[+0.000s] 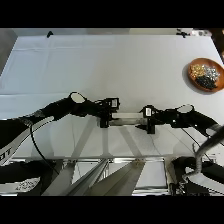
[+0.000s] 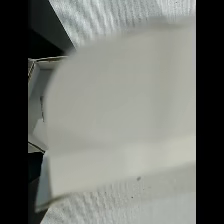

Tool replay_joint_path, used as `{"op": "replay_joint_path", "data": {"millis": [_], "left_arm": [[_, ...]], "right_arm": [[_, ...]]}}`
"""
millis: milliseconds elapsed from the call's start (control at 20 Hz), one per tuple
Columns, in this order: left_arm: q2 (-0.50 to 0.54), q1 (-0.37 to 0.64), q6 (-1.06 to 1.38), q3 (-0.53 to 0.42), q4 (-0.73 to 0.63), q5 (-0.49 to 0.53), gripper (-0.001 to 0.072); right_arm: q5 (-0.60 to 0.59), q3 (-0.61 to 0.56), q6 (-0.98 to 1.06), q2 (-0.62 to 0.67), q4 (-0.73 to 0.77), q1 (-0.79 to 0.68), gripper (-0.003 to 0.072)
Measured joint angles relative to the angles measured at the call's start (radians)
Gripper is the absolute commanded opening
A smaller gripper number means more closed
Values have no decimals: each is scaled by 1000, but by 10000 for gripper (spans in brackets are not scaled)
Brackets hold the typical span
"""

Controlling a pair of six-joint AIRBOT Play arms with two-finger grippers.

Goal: Fold the box and place the chain.

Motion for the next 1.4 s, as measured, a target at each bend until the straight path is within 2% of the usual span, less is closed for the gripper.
{"op": "replay_joint_path", "data": {"millis": [200, 250, 300, 350, 550, 600, 650, 700, 800, 1000, 1150, 1300, 1400], "left_arm": [[47, 5, 0, 0, -1, -2, 300], [64, 11, 0, 0, 0, 0, 371], [81, 19, -2, 0, 10, 0, 486], [100, 32, -13, 0, 25, 2, 539], [178, 111, -143, 0, 140, -1, 535], [200, 134, -190, 0, 181, -8, 492], [225, 160, -252, 0, 228, -24, 401], [251, 183, -320, 0, 275, -48, 288], [311, 228, -488, 0, 366, -108, 10], [412, 266, -687, -1, 480, -319, 3], [445, 208, -740, -5, 482, -414, 3], [443, 84, -747, -13, 442, -392, 6], [420, -17, -723, -15, 388, -326, 6]], "right_arm": [[1, 0, 0, 0, 0, 0, 460], [1, 0, 0, 0, 0, 0, 460], [1, 0, 0, 0, 0, 0, 460], [1, 0, 0, 0, 0, 0, 460], [0, 0, 1, 0, 0, 0, 460], [1, 0, 1, 0, 0, 0, 460], [0, 0, 0, 0, 0, 0, 460], [1, 0, 0, 0, 0, 0, 460], [1, 0, 0, 0, 0, 0, 460], [1, 0, 0, 0, 0, 0, 460], [2, 0, 0, 0, 0, 0, 460], [2, 0, 0, 0, 0, 0, 460], [2, 0, 0, 0, 0, 0, 460]]}}
